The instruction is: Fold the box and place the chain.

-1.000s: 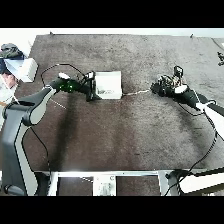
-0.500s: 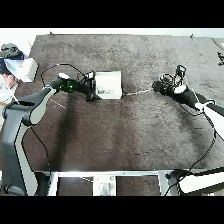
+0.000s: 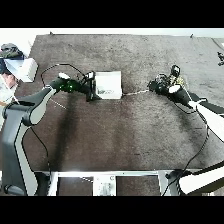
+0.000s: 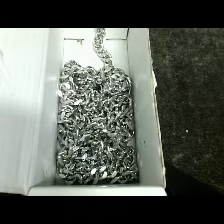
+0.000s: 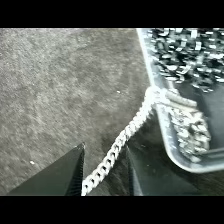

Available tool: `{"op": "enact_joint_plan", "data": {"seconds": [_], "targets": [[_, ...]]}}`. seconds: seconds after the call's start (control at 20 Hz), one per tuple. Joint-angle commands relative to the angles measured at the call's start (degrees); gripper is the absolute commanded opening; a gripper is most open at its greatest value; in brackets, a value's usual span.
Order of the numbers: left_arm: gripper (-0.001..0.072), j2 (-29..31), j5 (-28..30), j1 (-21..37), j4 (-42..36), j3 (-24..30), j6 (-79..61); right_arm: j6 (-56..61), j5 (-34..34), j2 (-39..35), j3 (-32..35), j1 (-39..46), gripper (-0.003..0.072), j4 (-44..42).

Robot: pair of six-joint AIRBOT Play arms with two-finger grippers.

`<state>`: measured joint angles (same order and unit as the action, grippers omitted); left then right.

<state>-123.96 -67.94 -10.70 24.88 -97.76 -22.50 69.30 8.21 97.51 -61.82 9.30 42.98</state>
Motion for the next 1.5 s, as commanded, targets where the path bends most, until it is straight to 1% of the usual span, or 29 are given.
{"op": "enact_joint_plan", "data": {"seconds": [0.0,0.1,0.15,0.25,0.35,0.6,0.65,0.8,0.95,1.1,1.3,1.45], "targets": [[0.0254,0.0,0.0,0.0,0.0,0.0,0.0,3.0,-0.1,1.6,-1.9,-0.4,0.0213,-0.2],[0.0254,0.0,0.0,0.0,0.0,0.0,0.0,3.0,0.0,1.6,-1.9,-0.4,0.0086,-0.2],[0.0254,0.0,0.0,0.0,0.0,0.0,0.0,3.0,0.1,1.5,-1.9,-0.5,-0.0006,-0.2],[0.0254,0.0,0.0,0.0,0.0,0.0,0.0,2.8,0.7,0.3,-1.9,-1.1,-0.0007,-0.2],[0.0254,0.0,0.0,0.0,0.0,0.0,0.0,2.7,1.4,-2.5,-1.9,-2.6,-0.0007,-0.1],[0.0254,0.0,0.0,0.0,0.0,0.0,0.0,-2.7,6.6,-15.8,-1.9,-8.0,-0.0007,0.7],[0.0254,0.0,0.0,0.0,0.0,0.0,0.0,-3.2,6.8,-18.8,-1.9,-9.4,-0.0007,0.7],[0.0254,0.0,0.0,0.0,0.0,0.0,0.0,-6.3,6.5,-26.4,-1.9,-13.8,-0.0008,0.7],[0.0254,0.0,0.0,0.0,0.0,0.0,0.0,-7.9,2.8,-31.8,-1.9,-19.4,-0.0008,0.7],[0.0254,0.0,0.0,0.0,0.0,0.0,0.0,-9.8,-3.0,-34.0,-2.1,-25.2,-0.0008,0.7],[0.0254,0.0,0.0,0.0,0.0,0.0,0.0,-9.8,-7.1,-33.0,-2.5,-30.5,-0.0007,1.8],[0.0254,0.0,0.0,0.0,0.0,0.0,0.0,-9.7,-7.3,-30.3,-2.5,-31.6,-0.0007,1.7]]}}
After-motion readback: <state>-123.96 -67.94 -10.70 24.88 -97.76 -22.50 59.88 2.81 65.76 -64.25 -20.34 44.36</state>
